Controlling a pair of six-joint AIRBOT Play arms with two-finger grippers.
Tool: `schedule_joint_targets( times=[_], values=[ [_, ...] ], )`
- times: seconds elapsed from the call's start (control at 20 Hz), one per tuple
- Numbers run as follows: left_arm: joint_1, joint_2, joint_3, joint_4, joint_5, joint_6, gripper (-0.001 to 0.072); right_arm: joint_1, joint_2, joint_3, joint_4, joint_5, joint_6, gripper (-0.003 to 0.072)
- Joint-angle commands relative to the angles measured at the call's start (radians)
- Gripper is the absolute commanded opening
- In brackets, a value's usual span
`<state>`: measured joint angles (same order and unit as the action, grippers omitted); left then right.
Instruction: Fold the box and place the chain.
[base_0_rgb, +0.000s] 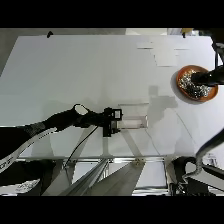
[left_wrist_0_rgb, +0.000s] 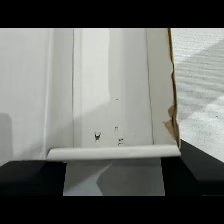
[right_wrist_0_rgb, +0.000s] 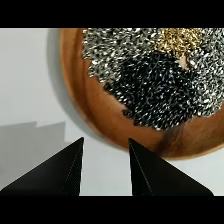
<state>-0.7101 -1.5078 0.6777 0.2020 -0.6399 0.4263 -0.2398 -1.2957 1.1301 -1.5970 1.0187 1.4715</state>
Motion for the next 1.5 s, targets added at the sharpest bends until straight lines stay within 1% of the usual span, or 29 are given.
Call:
schedule_joint_targets(
  times=[0.0, 0.2, 0.45, 0.75, 0.85, 1.0, 1.05, 1.1, 1.15, 1.25, 1.45],
  values=[
    [0.0, 0.0, 0.001, 0.0, 0.0, 0.0, 0.0207, -0.043, -0.141, 0.064, -0.004, -0.018, -0.035, 0.0286],
    [0.0, 0.0, 0.001, 0.0, 0.0, 0.0, 0.0207, -0.049, -0.238, 0.118, -0.08, -0.033, -0.04, 0.0281],
    [0.0, 0.0, 0.001, 0.0, 0.0, 0.0, 0.0207, -0.049, -0.327, 0.132, -0.085, -0.055, -0.041, 0.028],
    [0.0, 0.0, 0.001, 0.0, 0.0, 0.0, 0.0207, -0.049, -0.348, 0.132, -0.086, -0.079, -0.041, 0.0268],
    [0.0, 0.0, 0.001, 0.0, 0.0, 0.0, 0.0207, -0.049, -0.36, 0.132, -0.085, -0.075, -0.04, 0.0222],
    [0.0, 0.0, 0.001, 0.0, 0.0, 0.0, 0.0207, -0.049, -0.38, 0.132, -0.085, -0.054, -0.04, 0.0219],
    [0.0, 0.0, 0.0, 0.0, 0.0, 0.0, 0.0207, -0.049, -0.379, 0.132, -0.085, -0.055, -0.04, 0.0147],
    [0.0, 0.0, 0.001, 0.0, 0.0, 0.0, 0.0207, -0.049, -0.376, 0.132, -0.086, -0.052, -0.04, 0.0038],
    [0.0, 0.0, 0.001, 0.0, 0.0, 0.0, 0.0207, -0.049, -0.368, 0.132, -0.086, -0.042, -0.04, 0.0022],
    [0.0, 0.0, 0.001, 0.0, 0.0, 0.001, 0.0207, -0.049, -0.33, 0.132, -0.088, -0.023, -0.041, 0.0022],
    [0.0, 0.0, 0.001, 0.0, 0.0, 0.0, 0.0207, -0.049, -0.187, 0.132, -0.083, 0.028, -0.04, 0.0022]
  ],
)
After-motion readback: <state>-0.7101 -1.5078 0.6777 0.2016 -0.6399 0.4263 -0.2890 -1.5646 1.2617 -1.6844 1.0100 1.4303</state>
